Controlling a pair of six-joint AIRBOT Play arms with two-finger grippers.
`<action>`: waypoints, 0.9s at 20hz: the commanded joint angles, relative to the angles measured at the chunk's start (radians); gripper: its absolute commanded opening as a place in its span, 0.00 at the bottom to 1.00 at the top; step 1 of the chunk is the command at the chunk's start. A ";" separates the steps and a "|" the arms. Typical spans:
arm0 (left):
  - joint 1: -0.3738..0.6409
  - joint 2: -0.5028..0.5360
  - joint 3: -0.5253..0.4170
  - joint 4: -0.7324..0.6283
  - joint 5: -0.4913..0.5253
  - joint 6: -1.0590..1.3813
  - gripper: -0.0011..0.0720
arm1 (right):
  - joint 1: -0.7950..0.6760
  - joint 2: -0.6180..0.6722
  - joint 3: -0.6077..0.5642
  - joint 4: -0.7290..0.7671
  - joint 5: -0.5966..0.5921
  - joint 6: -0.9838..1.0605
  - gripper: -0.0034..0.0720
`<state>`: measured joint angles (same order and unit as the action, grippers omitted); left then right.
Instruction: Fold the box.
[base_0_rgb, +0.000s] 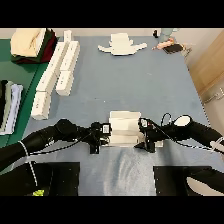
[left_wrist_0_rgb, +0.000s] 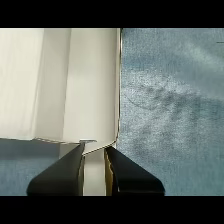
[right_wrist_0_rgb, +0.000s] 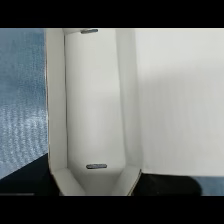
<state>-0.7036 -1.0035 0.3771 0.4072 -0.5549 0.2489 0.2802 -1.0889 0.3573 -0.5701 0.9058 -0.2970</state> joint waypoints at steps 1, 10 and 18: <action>-0.027 -0.001 0.000 -0.023 0.001 0.042 0.24 | 0.001 -0.001 0.000 0.001 0.001 0.001 0.74; -0.026 0.000 0.000 -0.049 -0.002 0.059 0.25 | 0.001 -0.001 0.000 0.001 0.001 0.001 0.74; -0.026 -0.031 0.000 -0.147 -0.005 0.058 0.84 | 0.001 -0.001 0.000 0.001 0.001 0.001 0.74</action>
